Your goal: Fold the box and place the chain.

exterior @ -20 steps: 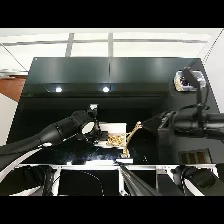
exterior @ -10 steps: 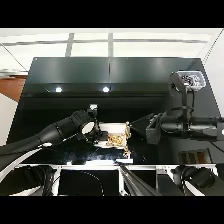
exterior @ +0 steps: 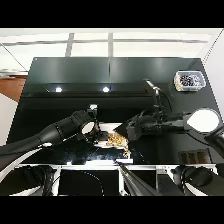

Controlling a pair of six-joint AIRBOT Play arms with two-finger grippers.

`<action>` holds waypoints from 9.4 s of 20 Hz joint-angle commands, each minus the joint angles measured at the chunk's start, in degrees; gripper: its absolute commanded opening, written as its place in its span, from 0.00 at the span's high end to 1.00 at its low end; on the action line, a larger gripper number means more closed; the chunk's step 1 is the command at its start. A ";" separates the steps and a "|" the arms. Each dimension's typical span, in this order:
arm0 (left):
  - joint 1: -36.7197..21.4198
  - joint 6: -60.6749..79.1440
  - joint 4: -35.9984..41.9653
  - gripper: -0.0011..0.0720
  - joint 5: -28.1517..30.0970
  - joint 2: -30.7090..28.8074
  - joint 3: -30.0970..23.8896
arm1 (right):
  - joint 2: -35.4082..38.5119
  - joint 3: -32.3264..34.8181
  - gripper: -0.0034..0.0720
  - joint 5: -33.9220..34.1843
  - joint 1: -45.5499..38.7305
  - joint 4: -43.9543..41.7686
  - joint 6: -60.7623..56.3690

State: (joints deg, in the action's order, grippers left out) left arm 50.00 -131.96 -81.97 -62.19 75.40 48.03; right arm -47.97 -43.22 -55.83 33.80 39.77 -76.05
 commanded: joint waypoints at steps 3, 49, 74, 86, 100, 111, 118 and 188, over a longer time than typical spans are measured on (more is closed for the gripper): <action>0.00 0.00 0.00 0.94 -0.11 0.00 0.04 | 1.09 -0.31 0.14 -10.67 -10.91 9.18 0.68; -0.04 0.00 -0.48 0.94 -0.85 0.00 0.04 | -12.22 22.64 0.01 26.36 5.35 0.94 66.05; -0.04 0.00 -0.48 0.94 -0.94 0.00 0.04 | 2.58 5.22 0.90 -11.13 -9.25 -1.62 35.76; -0.04 0.00 -0.48 0.94 -0.96 0.00 0.04 | 0.66 4.90 0.90 0.70 -6.29 -15.78 36.17; -0.07 -6.40 -5.44 0.94 1.79 0.00 0.07 | 0.92 2.45 0.14 -3.32 -23.02 -6.75 30.99; -0.52 -6.23 -5.86 0.94 6.29 0.00 0.07 | 0.92 2.54 0.14 -2.36 -23.41 -6.49 30.99; -0.81 3.15 -5.66 0.22 -3.28 -0.48 3.56 | 0.90 2.54 0.14 -2.38 -23.43 -5.46 30.84; -26.05 149.74 50.97 0.02 11.41 -5.42 -18.82 | 0.90 2.54 0.14 -1.99 -23.41 7.45 22.27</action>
State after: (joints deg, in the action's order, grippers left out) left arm 23.07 17.63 -30.85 -51.00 69.95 29.17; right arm -47.09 -40.64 -57.82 10.35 47.22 -53.78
